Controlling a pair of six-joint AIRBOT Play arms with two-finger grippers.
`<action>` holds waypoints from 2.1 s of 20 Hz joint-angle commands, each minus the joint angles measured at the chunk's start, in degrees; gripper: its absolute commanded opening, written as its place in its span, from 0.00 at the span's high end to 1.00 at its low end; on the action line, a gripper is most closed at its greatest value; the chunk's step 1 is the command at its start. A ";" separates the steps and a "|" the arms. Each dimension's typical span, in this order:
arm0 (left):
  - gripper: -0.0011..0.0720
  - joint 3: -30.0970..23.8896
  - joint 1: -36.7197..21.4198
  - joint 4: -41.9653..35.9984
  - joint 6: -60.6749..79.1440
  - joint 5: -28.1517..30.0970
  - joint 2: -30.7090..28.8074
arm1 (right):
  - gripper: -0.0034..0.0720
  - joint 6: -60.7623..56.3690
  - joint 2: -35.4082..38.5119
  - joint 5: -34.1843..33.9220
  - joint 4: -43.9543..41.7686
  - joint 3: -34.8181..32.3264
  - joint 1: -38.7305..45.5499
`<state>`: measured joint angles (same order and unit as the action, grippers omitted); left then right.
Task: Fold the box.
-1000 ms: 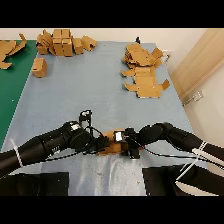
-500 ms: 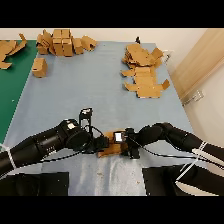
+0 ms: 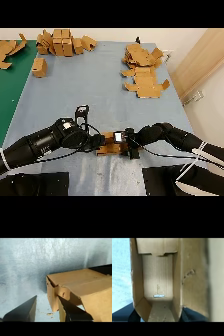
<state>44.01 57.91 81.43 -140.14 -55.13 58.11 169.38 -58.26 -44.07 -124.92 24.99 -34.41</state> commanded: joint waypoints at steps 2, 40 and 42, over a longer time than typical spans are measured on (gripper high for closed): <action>0.40 -0.22 -0.02 -0.72 1.27 3.15 1.55 | 0.18 -0.04 0.00 0.09 -0.04 0.07 0.00; 0.40 -2.84 2.45 2.34 5.55 -6.78 -12.37 | 0.18 -0.04 0.00 1.14 0.00 0.04 0.02; 0.40 -4.22 2.45 2.36 4.39 -6.32 -15.02 | 0.18 -0.04 0.00 1.14 0.00 0.04 0.02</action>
<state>40.91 60.36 83.70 -134.72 -61.10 45.98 169.36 -58.26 -42.94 -124.92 25.02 -34.41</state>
